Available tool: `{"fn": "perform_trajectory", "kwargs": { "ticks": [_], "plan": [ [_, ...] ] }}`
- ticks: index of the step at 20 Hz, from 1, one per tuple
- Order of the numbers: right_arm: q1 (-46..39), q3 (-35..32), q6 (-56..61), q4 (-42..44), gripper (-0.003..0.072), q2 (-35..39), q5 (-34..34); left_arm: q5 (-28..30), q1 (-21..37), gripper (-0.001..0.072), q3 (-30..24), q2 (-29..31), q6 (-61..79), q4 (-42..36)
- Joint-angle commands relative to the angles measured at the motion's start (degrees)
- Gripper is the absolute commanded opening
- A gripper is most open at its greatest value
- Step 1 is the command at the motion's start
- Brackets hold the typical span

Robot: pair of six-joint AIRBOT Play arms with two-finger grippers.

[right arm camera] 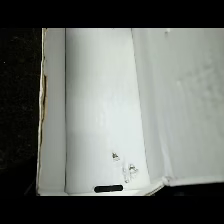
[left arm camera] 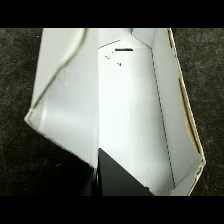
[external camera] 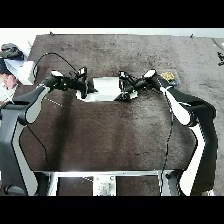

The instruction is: Fold the box and place the chain.

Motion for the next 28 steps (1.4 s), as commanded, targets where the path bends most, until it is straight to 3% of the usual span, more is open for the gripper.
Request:
{"fn": "perform_trajectory", "kwargs": {
  "ticks": [1, 4, 6, 28],
  "plan": [
    [-0.1, 0.0, 0.0, -0.3, 0.0592, -0.1, 0.1, 0.0, 0.0, 0.0013, 0.0, 0.0, 0.0, 0.0],
    [-0.1, 0.0, 0.0, -0.3, 0.053, -0.1, -0.1, 0.0, 0.0, 0.0013, 0.0, 0.0, 0.0, 0.0],
    [-0.1, 0.0, 0.0, -0.8, 0.0445, -0.1, -0.5, 0.0, 0.0, 0.0013, 0.0, 0.0, 0.0, 0.0],
    [-0.1, 0.0, 0.0, -1.3, 0.0447, 0.0, -1.1, 0.1, 0.0, 0.0013, 0.0, 0.0, 0.0, 0.0]
  ]
}}
